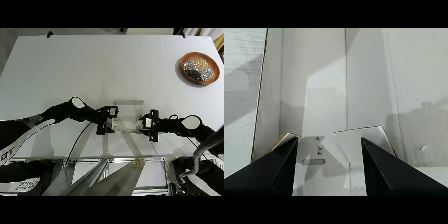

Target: Fold the box and place the chain.

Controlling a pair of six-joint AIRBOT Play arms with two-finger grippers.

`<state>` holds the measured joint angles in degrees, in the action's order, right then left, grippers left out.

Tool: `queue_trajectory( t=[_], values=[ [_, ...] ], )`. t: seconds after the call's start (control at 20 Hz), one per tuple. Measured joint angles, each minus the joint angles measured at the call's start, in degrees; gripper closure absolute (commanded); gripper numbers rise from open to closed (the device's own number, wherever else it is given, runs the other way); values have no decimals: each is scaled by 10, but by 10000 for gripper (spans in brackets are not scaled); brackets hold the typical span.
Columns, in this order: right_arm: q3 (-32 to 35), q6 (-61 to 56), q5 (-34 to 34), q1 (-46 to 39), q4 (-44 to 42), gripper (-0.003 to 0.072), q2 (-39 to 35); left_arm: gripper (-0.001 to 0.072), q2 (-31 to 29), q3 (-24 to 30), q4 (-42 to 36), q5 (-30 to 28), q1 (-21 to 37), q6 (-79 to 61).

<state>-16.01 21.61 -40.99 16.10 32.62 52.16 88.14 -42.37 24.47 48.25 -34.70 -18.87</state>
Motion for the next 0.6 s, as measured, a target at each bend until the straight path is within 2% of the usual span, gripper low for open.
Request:
queue_trajectory(
  t=[0.2,0.25,0.3,0.4,0.45,0.6],
  values=[
    [0,1,0,0,0,214,0,457,0,0,0,0,0,0],
    [0,1,0,0,1,255,-2,457,0,0,0,0,0,0],
    [0,0,0,0,4,327,-6,457,0,0,0,0,0,0],
    [0,-25,0,0,22,559,-22,457,0,0,0,0,0,0],
    [0,-47,-1,0,35,634,-33,457,0,0,0,0,0,0],
    [0,-118,-9,0,79,669,-72,457,0,0,0,0,0,0]
  ],
)
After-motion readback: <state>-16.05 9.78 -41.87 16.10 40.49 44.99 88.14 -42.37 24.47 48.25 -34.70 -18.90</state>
